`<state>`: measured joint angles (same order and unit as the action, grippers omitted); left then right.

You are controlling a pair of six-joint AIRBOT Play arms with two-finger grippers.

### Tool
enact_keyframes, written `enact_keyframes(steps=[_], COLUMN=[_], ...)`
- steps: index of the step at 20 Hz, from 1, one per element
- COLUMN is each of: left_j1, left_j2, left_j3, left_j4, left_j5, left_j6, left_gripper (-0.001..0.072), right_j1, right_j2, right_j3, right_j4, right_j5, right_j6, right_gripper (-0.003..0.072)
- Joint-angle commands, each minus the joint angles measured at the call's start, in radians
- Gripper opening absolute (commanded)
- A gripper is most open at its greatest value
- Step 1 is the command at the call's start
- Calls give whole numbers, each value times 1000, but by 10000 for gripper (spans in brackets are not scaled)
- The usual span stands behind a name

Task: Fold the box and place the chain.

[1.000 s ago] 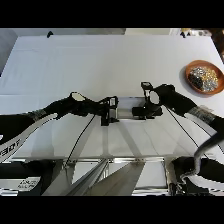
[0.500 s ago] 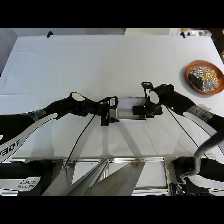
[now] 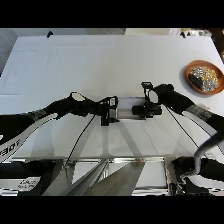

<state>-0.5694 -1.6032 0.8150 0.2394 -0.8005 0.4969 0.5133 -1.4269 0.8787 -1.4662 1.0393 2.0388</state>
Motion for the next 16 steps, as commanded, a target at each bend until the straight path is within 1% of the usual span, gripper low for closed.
enact_keyframes(steps=[1, 4, 5, 6, 7, 8, 11, 12, 13, 16], left_j1=[0, 0, 0, 0, 0, 0, 0, 0, 0, 0], left_j2=[0, 0, 0, 0, 0, 0, 0, 0, 0, 0], left_j3=[0, 0, 0, 0, 0, 0, 0, 0, 0, 0], left_j4=[0, 0, 0, 0, 0, 0, 0, 0, 0, 0], left_j5=[0, 0, 0, 0, 0, 0, 0, 0, 0, 0], left_j6=[0, 0, 0, 0, 0, 0, 0, 0, 0, 0], left_gripper=[135, 135, 135, 135, 135, 135, 135, 135, 135, 135], right_j1=[1, 1, 1, 1, 1, 1, 0, 0, 0, -20], right_j2=[-2, 1, 3, 6, 13, 21, 65, 83, 100, 155], right_j3=[0, 0, 0, 0, 0, 0, 0, 0, 0, 0], right_j4=[8, 8, 8, 8, 8, 7, 6, 1, -5, -3], right_j5=[-2, 8, 8, 7, 3, -3, -16, -13, -2, 51], right_j6=[-2, -22, -24, -24, -24, -26, -64, -86, -106, -164], right_gripper=[16, 17, 65, 188, 282, 300, 305, 368, 414, 416])
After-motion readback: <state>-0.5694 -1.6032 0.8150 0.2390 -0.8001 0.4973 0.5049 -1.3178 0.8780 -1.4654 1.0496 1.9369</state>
